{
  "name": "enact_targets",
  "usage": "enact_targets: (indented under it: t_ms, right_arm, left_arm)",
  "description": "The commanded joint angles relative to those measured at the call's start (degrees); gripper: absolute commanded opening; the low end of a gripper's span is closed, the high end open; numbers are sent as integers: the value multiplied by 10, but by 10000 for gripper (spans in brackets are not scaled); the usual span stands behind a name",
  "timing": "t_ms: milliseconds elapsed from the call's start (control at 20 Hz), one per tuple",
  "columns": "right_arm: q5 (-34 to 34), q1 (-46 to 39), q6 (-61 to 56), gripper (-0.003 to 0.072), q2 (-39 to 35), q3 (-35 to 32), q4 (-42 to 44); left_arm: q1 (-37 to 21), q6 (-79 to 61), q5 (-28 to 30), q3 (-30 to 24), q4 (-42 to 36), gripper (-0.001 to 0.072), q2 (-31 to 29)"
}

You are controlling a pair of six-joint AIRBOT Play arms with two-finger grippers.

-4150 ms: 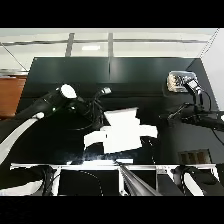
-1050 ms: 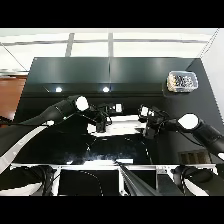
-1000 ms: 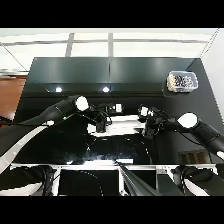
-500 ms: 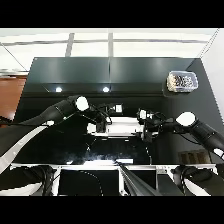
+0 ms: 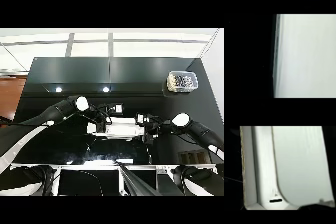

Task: Fold the box and place the chain.

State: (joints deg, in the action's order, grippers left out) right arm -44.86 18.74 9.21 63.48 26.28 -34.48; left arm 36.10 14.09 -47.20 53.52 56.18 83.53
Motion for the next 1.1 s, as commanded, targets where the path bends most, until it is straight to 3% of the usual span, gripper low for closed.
enact_targets:
  t_ms: [0,650,700,850,900,950,1050]
  right_arm:
    - [6,5,11,642,19,0,-2]
    - [26,18,20,639,42,0,-2]
    - [26,18,20,609,42,0,-2]
    - [27,18,20,609,42,0,-2]
    - [27,18,20,574,42,0,-2]
    - [27,18,20,481,42,0,-2]
    - [27,18,20,481,42,0,-2]
  left_arm:
    - [0,0,0,0,0,26,0]
    - [0,0,0,0,0,26,0]
    - [0,0,0,0,0,26,0]
    - [0,0,0,0,0,26,0]
    - [0,0,0,0,0,26,0]
    - [0,0,0,0,0,26,0]
    - [0,0,-8,0,1,26,0]
